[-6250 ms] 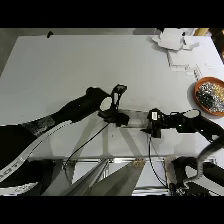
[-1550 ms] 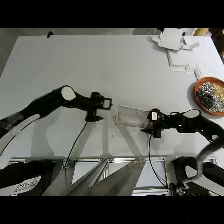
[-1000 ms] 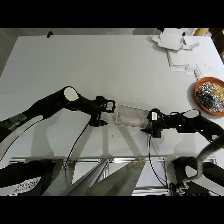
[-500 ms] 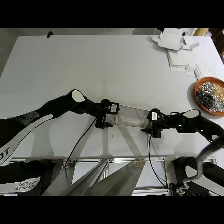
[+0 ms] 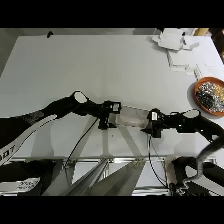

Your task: Fold the box and place the chain.

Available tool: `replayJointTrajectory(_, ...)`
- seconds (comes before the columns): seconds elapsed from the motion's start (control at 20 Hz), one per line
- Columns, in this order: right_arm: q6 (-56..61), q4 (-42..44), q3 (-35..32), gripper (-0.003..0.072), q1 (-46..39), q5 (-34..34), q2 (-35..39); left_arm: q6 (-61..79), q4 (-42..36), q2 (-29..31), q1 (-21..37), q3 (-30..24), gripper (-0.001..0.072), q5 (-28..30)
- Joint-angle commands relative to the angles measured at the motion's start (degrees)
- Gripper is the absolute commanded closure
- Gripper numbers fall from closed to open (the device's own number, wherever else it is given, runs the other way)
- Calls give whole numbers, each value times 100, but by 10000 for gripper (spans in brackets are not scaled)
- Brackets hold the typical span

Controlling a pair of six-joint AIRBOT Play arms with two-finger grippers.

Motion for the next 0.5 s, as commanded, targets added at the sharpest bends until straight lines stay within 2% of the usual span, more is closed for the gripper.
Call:
replayJointTrajectory(0.0, 0, 2, 0, 274, -2, 0, 4, 7, -175, -94, -33, -2, 14, 17)
replayJointTrajectory(0.15, 0, 2, 0, 274, -2, 0, 4, 7, -289, -232, -131, -2, 26, 72)
replayJointTrajectory(0.25, 0, 0, 0, 274, -2, 0, 4, 4, -398, -258, -175, -2, 147, 149)
replayJointTrajectory(0.4, 0, 2, 0, 274, -2, 0, 4, 4, -387, -267, -208, -2, 455, 151)
replayJointTrajectory(0.45, 0, 0, 0, 274, -2, 0, 4, 4, -382, -264, -247, -2, 510, 140)
